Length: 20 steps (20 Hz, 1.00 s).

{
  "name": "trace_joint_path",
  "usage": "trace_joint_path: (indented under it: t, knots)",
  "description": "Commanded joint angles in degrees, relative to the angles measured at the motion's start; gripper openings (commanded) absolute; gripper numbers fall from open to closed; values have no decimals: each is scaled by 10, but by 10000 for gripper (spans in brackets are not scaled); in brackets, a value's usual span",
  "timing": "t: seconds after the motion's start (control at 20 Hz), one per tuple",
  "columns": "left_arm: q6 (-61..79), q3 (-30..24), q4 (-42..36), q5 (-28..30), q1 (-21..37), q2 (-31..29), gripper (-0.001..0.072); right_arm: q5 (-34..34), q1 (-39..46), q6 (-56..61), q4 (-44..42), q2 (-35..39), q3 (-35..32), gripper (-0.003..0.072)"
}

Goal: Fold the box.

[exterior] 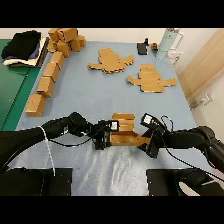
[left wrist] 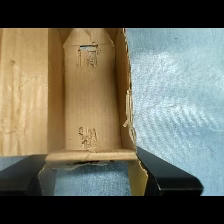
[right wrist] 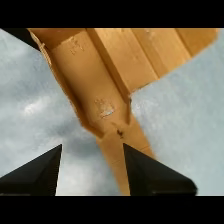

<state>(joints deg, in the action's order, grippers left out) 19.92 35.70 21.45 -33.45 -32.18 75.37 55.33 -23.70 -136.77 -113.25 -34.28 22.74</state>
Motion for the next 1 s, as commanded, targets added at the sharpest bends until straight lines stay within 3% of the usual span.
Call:
trace_joint_path:
  t: [0.0,0.15,0.2,0.25,0.3,0.4,0.5,0.65,0.95]
  knots:
    - [0,1,0,0,0,0,616,-77,0,-127,1,-39,-16,590]
    - [0,1,0,0,0,0,616,-108,0,-170,1,-78,-16,586]
    - [0,1,0,0,0,0,615,-114,0,-183,1,-85,-16,553]
    - [0,1,0,0,0,0,616,-116,0,-199,-2,-86,-16,437]
    - [0,1,0,0,0,0,616,-116,0,-211,-8,-85,-16,371]
    - [0,1,0,0,0,0,615,-115,-2,-228,-28,-85,-16,364]
    - [0,1,0,0,0,0,616,-118,-20,-234,-33,-85,-16,273]
    - [0,1,0,0,0,0,615,-147,-55,-234,-31,-86,-16,206]
    - [0,1,0,0,0,0,615,-180,-75,-249,-40,-117,-16,207]
